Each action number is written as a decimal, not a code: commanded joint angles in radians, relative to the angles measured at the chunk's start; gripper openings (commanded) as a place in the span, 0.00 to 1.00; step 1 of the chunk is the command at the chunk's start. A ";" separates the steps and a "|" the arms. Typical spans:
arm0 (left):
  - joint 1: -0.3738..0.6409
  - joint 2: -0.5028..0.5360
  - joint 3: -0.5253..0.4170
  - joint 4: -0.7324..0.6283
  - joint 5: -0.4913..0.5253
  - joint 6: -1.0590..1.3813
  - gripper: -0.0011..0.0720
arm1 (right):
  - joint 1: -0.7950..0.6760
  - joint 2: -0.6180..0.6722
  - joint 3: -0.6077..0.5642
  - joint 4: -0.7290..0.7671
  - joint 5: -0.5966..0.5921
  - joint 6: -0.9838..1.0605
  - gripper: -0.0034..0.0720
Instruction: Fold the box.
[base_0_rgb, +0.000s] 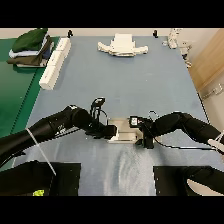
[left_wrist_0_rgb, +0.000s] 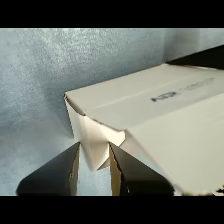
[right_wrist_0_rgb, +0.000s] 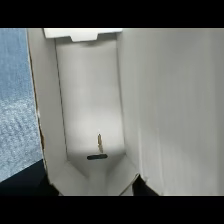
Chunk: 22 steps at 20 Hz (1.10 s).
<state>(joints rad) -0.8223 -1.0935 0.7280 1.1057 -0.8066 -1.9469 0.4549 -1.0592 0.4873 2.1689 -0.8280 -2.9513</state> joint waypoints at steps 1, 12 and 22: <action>-0.059 -0.086 0.094 0.135 -0.054 -0.137 0.41 | 0.000 0.001 0.001 0.000 0.000 0.000 0.72; -0.188 -0.285 0.310 0.425 -0.259 -0.460 0.40 | 0.000 0.001 0.001 0.000 0.000 0.000 0.72; -0.238 -0.337 0.353 0.470 -0.335 -0.541 0.06 | 0.000 0.001 0.001 0.000 0.000 0.000 0.72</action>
<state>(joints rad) -1.0531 -1.4231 1.0763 1.5665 -1.1286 -2.4580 0.4545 -1.0592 0.4873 2.1685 -0.8280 -2.9520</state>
